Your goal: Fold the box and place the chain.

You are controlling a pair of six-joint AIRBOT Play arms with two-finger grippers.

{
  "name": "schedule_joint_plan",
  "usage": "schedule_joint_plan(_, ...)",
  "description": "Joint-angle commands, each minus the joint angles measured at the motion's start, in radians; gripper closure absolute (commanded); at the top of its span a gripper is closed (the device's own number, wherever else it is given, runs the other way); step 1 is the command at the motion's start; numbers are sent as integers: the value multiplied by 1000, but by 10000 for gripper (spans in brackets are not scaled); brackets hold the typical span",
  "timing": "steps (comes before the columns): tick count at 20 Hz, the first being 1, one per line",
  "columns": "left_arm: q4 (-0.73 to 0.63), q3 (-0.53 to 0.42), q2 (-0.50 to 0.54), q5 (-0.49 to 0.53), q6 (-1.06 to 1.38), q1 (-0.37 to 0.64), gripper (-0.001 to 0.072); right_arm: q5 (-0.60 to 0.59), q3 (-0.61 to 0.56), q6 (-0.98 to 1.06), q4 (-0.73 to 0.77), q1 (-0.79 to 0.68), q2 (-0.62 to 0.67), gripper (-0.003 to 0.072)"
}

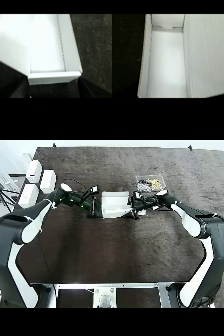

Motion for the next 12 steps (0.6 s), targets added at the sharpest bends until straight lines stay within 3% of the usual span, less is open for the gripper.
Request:
schedule_joint_plan(1,-7,0,-5,13,8,-12,-11,-4,0,1,2,1,0,192)
schedule_joint_plan(7,-27,-1,-18,32,8,-12,-11,-4,0,1,2,1,0,192)
schedule_joint_plan(12,-30,0,-35,114,39,-29,-11,-4,0,1,2,1,0,192)
